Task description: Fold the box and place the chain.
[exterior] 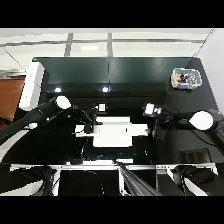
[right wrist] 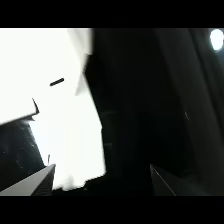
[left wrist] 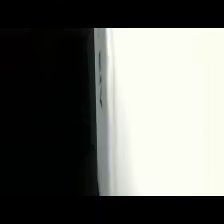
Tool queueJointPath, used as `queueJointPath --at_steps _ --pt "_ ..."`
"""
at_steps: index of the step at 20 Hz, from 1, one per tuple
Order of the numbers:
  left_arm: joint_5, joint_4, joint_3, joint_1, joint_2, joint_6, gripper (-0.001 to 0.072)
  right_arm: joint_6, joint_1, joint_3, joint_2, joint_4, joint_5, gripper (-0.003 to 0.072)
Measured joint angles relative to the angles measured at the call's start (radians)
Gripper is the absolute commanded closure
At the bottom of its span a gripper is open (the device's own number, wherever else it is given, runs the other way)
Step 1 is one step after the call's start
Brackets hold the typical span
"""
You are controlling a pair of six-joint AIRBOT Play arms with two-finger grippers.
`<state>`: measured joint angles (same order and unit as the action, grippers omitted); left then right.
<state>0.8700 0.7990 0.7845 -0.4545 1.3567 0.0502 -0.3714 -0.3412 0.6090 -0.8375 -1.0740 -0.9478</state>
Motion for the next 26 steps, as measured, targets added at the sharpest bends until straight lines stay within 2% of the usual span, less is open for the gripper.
queueJointPath --at_steps 10,18,26 --pt "-0.043 0.005 0.0 -0.002 0.01 0.003 0.0685 0.108 -0.087 -0.018 -0.186 0.159 0.045 0.0005" --pt "-0.05 -0.002 0.0 -0.003 0.032 0.002 0.0685 0.208 -0.194 -0.03 -0.264 0.138 0.067 0.0005" --pt "-0.051 -0.008 0.0 -0.003 0.044 0.001 0.0685 0.234 -0.28 -0.044 -0.275 0.189 0.22 0.0005"
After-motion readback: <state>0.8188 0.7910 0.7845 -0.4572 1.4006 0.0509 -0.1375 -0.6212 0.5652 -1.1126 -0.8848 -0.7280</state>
